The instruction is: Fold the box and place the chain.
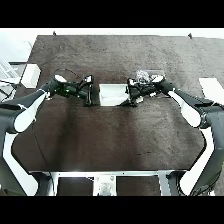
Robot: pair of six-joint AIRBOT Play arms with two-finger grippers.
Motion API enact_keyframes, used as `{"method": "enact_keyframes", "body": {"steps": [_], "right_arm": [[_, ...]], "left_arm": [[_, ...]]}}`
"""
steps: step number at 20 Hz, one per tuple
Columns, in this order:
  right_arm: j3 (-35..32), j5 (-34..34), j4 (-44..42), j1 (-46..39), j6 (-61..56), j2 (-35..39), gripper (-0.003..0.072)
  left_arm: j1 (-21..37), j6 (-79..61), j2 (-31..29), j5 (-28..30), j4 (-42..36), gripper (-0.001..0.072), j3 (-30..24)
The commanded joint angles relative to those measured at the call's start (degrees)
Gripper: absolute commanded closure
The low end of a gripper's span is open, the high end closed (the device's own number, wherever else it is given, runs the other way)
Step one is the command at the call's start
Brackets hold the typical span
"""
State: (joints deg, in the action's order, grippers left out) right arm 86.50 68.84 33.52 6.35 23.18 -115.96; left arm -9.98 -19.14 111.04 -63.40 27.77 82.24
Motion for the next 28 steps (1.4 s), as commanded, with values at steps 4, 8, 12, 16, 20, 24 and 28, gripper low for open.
{"method": "enact_keyframes", "body": {"steps": [4, 8, 12, 16, 20, 24, 28], "right_arm": [[0.0, 0.0, 0.0, 0.0, 0.0, 0.0, 0.0249], [0.0, 0.0, 0.0, 0.0, 0.0, 0.0, 0.0249], [0.0, 0.0, 0.0, 0.0, 0.0, 0.0, 0.0249], [0.0, 0.0, 0.0, 0.0, 0.0, 0.0, 0.0248], [0.0, 0.0, 0.0, 0.0, 0.0, 0.0, 0.0249], [0.0, 0.0, 0.0, 0.0, 0.0, 0.0, 0.0249], [0.0, 0.0, 0.0, 0.0, 0.0, 0.0, 0.0248]], "left_arm": [[-0.1, -1.6, 0.5, 1.1, -2.1, -0.0009, 0.1], [-0.8, -2.4, 0.7, 2.1, -3.2, -0.0009, 0.1], [-1.8, -2.4, 1.0, 4.1, -3.6, -0.0009, 0.1], [-1.7, -2.3, 2.1, 3.3, -4.6, -0.0008, 0.8], [-1.7, -2.4, 2.8, 3.8, -5.9, -0.0007, 1.0], [-1.7, -2.6, 4.3, 3.6, -6.4, -0.0007, 2.4], [-1.7, -4.0, 5.6, 3.7, -6.5, -0.0007, 2.9]]}}
